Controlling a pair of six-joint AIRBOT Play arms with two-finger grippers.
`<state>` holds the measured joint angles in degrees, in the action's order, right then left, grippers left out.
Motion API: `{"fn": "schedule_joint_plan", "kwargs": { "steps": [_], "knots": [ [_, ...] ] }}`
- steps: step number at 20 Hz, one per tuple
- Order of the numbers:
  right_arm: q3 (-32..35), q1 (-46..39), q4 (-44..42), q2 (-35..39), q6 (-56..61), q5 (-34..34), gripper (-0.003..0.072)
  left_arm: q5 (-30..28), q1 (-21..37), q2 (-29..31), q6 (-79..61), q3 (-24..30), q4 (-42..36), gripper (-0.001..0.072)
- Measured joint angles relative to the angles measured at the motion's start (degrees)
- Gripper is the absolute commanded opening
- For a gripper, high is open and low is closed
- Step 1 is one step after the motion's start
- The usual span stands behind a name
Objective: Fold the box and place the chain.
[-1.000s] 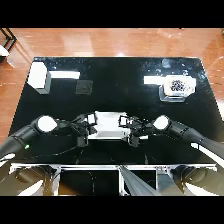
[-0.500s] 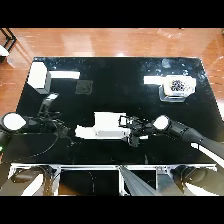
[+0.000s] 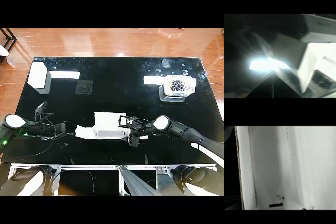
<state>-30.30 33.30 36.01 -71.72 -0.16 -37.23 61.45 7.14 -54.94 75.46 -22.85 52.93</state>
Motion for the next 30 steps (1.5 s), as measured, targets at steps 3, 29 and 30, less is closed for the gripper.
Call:
{"fn": "schedule_joint_plan", "kwargs": {
  "steps": [3,29,30],
  "knots": [
    [0.0,0.0,0.0,0.0,0.0,0.0,0.0524,-1.27,-1.14,-6.03,-3.28,0.2,-6.69,0.0014],
    [0.0,0.0,0.0,0.0,0.0,-0.02,0.0524,4.22,-11.23,-12.87,-9.77,-7.48,-14.34,0.0634],
    [0.0,0.0,0.02,0.0,0.0,0.0,0.0525,4.55,-12.2,-12.87,-9.7,-7.85,-15.1,0.0634]
  ]
}}
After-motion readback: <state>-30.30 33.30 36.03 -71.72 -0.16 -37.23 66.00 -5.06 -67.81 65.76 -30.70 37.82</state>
